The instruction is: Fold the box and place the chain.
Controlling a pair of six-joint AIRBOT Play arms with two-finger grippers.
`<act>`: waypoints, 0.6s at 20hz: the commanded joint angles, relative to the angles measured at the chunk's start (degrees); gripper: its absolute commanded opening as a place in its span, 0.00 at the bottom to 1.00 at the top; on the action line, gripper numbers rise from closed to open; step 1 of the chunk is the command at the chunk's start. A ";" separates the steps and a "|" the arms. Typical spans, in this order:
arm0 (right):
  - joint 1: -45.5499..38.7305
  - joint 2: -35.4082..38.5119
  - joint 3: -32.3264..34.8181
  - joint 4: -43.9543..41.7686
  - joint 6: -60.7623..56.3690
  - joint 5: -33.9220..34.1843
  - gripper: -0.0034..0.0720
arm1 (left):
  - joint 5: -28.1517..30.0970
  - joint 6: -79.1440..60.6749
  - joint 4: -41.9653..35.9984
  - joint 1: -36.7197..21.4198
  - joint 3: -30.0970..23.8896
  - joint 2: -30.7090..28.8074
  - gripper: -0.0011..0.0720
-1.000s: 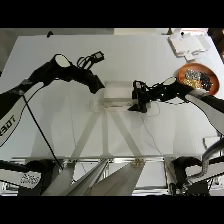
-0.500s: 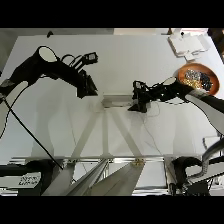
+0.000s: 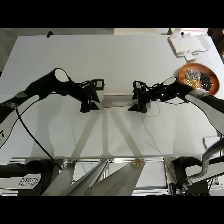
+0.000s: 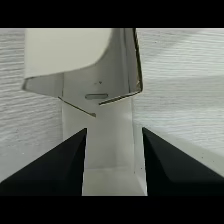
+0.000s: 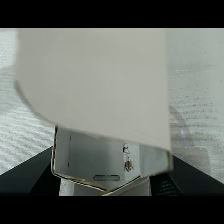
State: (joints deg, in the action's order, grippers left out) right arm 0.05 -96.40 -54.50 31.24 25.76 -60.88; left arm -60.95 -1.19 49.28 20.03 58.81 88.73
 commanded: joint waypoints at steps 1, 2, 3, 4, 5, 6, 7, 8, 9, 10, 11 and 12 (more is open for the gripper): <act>-0.02 -0.04 0.02 -0.02 -0.02 0.00 0.62 | 5.62 -2.45 -1.05 0.44 -2.38 0.15 0.46; -0.02 -0.04 0.02 -0.02 -0.02 0.00 0.62 | 5.90 -2.51 -1.25 0.44 -2.38 0.13 0.46; -0.02 -0.04 0.02 -0.02 -0.02 0.00 0.62 | 6.16 -2.69 -2.19 0.44 -2.38 0.15 0.46; -0.02 -0.04 0.02 -0.02 -0.02 0.00 0.62 | 6.56 -2.97 -3.39 0.44 -2.38 0.13 0.46; -0.02 -0.04 0.02 -0.02 -0.02 0.00 0.62 | 6.82 -4.11 -5.09 0.44 -2.38 0.15 0.46; -0.02 -0.04 0.02 -0.02 -0.02 0.00 0.62 | 7.02 -5.49 -6.91 0.44 -2.38 0.13 0.46; -0.02 -0.04 0.02 -0.02 -0.02 0.00 0.62 | 7.17 -6.69 -8.39 0.44 -2.38 0.15 0.44; -0.02 -0.04 0.02 0.00 -0.02 0.00 0.62 | 7.17 -6.82 -9.20 0.44 -2.38 0.13 0.37; -0.02 -0.04 0.02 0.00 -0.02 0.00 0.62 | 6.91 -6.75 -9.42 0.48 -2.38 0.13 0.35; -0.02 -0.04 0.02 0.00 -0.02 0.00 0.62 | 6.45 -6.75 -9.40 0.55 -2.43 0.13 0.35; -0.02 -0.04 0.02 -0.02 -0.02 0.00 0.62 | 5.81 -6.75 -9.40 0.57 -2.45 0.20 0.35; -0.02 -0.04 0.02 -0.02 -0.02 0.00 0.62 | 5.57 -6.75 -9.40 0.55 -2.45 0.39 0.35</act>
